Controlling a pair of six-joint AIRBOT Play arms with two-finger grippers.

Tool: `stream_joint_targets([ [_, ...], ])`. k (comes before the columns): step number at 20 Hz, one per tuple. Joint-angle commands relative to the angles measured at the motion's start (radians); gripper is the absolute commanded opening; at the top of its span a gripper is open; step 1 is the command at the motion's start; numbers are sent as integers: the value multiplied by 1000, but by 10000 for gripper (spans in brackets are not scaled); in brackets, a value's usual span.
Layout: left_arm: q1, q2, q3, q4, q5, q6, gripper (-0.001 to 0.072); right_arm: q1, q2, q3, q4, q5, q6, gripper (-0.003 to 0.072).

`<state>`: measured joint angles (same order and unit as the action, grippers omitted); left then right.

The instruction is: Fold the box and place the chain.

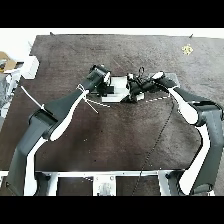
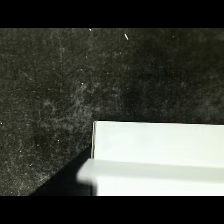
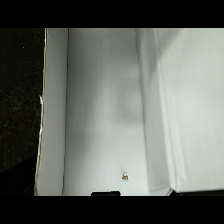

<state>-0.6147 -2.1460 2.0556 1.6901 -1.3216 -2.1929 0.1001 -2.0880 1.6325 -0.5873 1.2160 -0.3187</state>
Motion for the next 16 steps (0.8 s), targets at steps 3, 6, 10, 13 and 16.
stream_joint_targets([
  [3,0,10,0,-16,30,42,331,0,0,0,0,0,1,385],
  [6,0,37,0,-30,39,81,372,0,0,0,0,0,1,386],
  [10,0,89,0,-28,4,103,372,0,0,0,0,0,1,385],
  [13,0,118,0,-10,-45,147,371,0,0,0,0,0,1,386],
  [16,0,142,0,6,-59,385,370,0,0,0,0,0,1,386],
])
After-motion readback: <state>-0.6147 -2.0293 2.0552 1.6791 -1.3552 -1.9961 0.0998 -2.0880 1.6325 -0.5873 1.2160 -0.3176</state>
